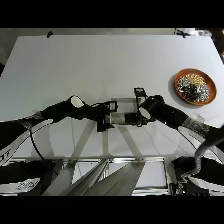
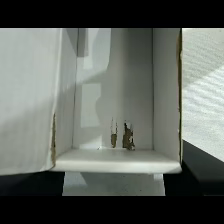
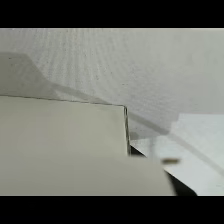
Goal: Fold the box and place the chain.
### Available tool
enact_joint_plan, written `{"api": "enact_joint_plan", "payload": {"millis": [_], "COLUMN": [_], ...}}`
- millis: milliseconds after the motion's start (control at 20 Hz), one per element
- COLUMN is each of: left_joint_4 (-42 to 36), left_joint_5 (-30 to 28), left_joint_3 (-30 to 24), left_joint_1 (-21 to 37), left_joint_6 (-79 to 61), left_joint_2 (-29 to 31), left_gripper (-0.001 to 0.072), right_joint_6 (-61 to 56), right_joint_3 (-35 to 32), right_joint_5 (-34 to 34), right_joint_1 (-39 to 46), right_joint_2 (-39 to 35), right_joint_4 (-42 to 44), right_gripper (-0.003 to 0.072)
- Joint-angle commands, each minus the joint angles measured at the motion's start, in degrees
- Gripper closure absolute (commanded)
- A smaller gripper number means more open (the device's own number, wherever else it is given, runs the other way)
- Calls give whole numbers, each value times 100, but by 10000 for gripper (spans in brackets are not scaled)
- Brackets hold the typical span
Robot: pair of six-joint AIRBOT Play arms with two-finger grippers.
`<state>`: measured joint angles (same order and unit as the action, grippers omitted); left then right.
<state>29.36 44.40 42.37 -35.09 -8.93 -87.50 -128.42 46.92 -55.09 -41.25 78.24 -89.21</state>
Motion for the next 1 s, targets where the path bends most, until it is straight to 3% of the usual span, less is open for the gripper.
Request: {"api": "enact_joint_plan", "payload": {"millis": [0, 250, 350, 400, 950], "left_joint_4": [-2, 0, 0, 0, -2], "left_joint_5": [0, 0, 0, 0, 0], "left_joint_3": [-2, -2, -2, -2, -2], "left_joint_1": [0, -2, 0, 0, 0], "left_joint_6": [-2, -2, -2, -2, -2], "left_joint_2": [4, 4, 4, 4, 4], "left_gripper": [317, 317, 317, 317, 317], "right_joint_6": [116, 146, 146, 166, 883], "right_joint_3": [0, 0, 7, 11, 11], "right_joint_5": [46, 46, 63, 72, 197], "right_joint_1": [-11, -11, -11, -11, -11], "right_joint_2": [22, 22, 20, 15, -179], "right_joint_4": [-68, -208, -205, -205, -140], "right_gripper": [676, 653, 325, 224, 222]}}
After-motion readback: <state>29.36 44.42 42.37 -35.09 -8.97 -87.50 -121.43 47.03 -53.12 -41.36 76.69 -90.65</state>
